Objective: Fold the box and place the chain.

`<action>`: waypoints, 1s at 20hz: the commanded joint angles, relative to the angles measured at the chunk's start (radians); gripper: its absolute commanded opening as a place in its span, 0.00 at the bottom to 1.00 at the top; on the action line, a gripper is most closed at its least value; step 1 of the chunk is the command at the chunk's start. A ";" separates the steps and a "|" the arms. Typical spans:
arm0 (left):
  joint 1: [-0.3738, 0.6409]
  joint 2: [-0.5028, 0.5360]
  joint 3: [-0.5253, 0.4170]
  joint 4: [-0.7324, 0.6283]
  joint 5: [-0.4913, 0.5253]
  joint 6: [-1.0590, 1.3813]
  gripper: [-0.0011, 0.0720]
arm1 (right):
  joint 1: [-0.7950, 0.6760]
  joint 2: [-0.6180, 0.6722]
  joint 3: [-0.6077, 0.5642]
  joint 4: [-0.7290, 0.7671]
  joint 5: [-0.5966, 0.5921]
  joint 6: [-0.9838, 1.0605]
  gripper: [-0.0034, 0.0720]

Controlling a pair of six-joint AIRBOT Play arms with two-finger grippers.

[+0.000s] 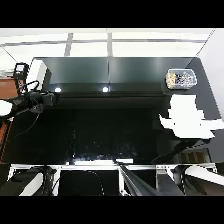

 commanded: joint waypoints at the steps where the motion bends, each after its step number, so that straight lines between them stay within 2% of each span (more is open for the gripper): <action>1: 0.000 0.000 0.000 0.000 -0.005 0.000 0.98 | -0.043 -0.137 0.067 0.068 0.132 -0.145 0.99; 4: 0.000 0.000 0.000 0.000 -0.004 0.000 0.98 | -0.039 -0.195 0.078 0.175 0.150 -0.269 0.99; 7: 0.000 0.000 0.000 0.000 -0.005 0.000 0.98 | -0.039 -0.225 0.090 0.191 0.122 -0.296 0.99; 10: 0.000 0.000 0.000 0.000 -0.005 0.000 0.98 | -0.039 -0.290 0.117 0.224 0.186 -0.340 0.99; 13: 0.000 0.000 0.000 0.000 -0.005 0.000 0.98 | -0.039 -0.302 0.118 0.390 0.201 -0.452 0.96; 14: 0.000 0.000 0.000 0.000 -0.005 0.000 0.98 | -0.039 -0.302 0.118 0.419 0.201 -0.459 0.73; 15: 0.000 0.000 0.000 0.000 -0.005 0.000 0.98 | -0.039 -0.302 0.118 0.423 0.206 -0.459 0.55; 16: 0.000 0.000 0.000 0.000 -0.005 0.000 0.98 | -0.039 -0.302 0.118 0.422 0.221 -0.465 0.18; 17: 0.000 0.000 0.000 0.000 -0.005 0.000 0.98 | -0.039 -0.302 0.118 0.421 0.248 -0.480 0.07; 20: 0.000 0.000 0.000 0.000 -0.005 0.000 0.98 | -0.037 -0.290 0.122 0.418 0.360 -0.464 0.07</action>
